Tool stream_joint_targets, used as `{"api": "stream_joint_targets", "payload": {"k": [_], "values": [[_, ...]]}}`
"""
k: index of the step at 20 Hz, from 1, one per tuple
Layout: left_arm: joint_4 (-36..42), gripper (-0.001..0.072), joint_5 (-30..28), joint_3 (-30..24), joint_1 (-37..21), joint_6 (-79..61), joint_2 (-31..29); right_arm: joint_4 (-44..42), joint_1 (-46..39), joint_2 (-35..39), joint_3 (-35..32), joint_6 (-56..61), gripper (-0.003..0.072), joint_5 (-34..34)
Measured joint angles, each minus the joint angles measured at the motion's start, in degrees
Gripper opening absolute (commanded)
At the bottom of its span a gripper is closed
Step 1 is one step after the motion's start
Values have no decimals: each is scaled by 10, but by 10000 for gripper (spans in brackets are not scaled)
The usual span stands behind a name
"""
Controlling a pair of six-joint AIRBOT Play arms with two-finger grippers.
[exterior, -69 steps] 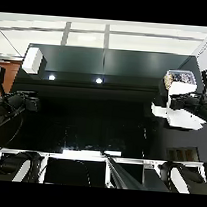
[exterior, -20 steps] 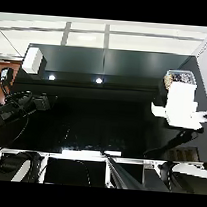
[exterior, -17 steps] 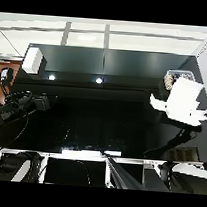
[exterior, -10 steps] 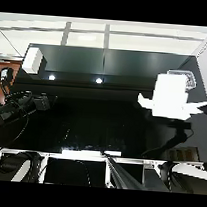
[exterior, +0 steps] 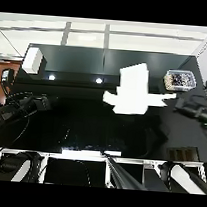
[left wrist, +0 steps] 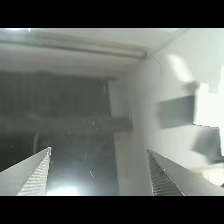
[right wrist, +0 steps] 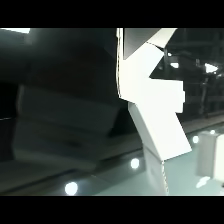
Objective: Fold the box and place the chain.
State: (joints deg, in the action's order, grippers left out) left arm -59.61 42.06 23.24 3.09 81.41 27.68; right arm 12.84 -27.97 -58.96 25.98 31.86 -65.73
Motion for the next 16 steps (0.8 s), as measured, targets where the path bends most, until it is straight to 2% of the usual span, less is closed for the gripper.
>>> {"api": "stream_joint_targets", "payload": {"k": [3,7,12,16], "values": [[37,705,8,-2,19,-28,33,-55,129,75,-83,-6,11,120],[163,705,17,1,34,-134,134,-83,283,110,-124,-10,11,219],[285,705,61,47,38,-277,283,-94,402,121,-136,-10,12,272],[321,705,154,100,38,-373,394,-96,437,123,-138,-9,12,284]]}}
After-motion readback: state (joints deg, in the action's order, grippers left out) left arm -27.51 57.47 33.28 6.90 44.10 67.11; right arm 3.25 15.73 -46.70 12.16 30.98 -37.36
